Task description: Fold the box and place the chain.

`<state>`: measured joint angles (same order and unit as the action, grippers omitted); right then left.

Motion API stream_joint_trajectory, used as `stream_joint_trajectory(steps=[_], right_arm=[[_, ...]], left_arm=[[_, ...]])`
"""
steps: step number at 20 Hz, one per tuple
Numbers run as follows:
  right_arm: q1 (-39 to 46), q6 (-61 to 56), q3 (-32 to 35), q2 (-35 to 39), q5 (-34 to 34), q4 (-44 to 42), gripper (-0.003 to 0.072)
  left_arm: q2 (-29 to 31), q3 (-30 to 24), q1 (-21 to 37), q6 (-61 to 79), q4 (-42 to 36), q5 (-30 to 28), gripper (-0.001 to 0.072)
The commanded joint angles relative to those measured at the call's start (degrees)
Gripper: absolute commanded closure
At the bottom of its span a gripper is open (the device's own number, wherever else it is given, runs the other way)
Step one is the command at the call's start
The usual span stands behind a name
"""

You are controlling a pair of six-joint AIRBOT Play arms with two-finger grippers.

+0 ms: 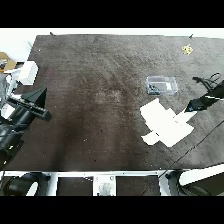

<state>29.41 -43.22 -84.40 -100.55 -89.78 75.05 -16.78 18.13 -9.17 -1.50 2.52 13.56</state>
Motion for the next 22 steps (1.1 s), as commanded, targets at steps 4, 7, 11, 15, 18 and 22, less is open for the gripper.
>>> stream_joint_trajectory(steps=[4, 7, 11, 15, 18, 22], right_arm=[[-0.52, 3.98, -0.11, -4.39, -5.35, -4.50, 0.0351], [-0.44, 4.70, -0.35, -4.39, -9.73, 0.48, 0.0357], [-0.42, 7.52, -0.35, -4.35, -12.00, 0.55, 0.0600], [-0.42, 7.48, 0.55, -3.41, -13.90, -5.79, 0.0682], [-0.42, 7.52, 6.12, 1.09, -13.73, -13.92, 0.0683], [-0.66, 7.96, 19.78, 9.97, -5.77, -28.61, 0.0683]], left_arm=[[0.04, 0.07, 0.04, 0.00, 0.02, 0.00, 0.0700], [0.04, 0.07, 0.04, 0.00, 0.02, -0.02, 0.0700], [0.04, 0.07, 0.04, 0.00, 0.02, -0.02, 0.0700], [0.04, 0.07, 0.04, 0.00, 0.02, 0.00, 0.0700], [0.04, 0.07, 0.04, 0.00, 0.02, -0.02, 0.0699], [0.04, 0.07, 0.04, 0.00, 0.02, -0.02, 0.0700]])
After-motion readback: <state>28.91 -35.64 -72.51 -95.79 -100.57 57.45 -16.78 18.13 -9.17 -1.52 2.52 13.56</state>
